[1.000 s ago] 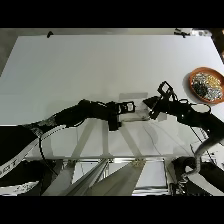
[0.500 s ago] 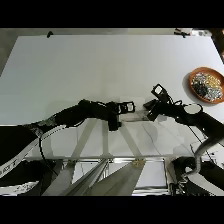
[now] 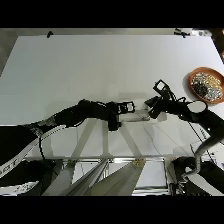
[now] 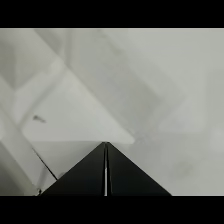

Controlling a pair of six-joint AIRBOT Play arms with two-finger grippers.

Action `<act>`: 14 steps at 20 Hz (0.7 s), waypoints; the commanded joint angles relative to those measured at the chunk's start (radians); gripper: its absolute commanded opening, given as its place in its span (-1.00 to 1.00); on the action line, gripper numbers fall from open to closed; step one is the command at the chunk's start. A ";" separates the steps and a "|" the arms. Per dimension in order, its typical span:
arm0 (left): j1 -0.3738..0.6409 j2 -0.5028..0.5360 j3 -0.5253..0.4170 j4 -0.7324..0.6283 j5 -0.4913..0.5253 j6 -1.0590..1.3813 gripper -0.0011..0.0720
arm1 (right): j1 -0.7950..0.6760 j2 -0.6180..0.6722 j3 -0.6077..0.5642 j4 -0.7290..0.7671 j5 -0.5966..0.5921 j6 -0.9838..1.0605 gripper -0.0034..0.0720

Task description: Fold the box and place the chain.

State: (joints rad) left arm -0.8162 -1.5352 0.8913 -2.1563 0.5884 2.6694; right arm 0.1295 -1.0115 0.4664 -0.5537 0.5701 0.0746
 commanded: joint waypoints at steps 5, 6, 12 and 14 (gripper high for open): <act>-0.001 0.001 0.000 -0.001 -0.002 0.000 -0.03 | -0.002 0.174 0.040 -0.374 0.206 0.290 -0.88; -0.001 0.001 0.000 0.000 -0.002 0.000 -0.03 | -0.002 0.197 0.040 -0.476 0.264 0.336 -0.88; -0.001 0.001 0.000 -0.001 -0.002 0.000 -0.03 | -0.002 0.237 0.039 -0.777 0.528 0.124 -0.87; -0.001 0.001 0.000 -0.001 -0.002 0.000 -0.03 | -0.002 0.229 0.039 -0.692 0.522 -0.042 -0.87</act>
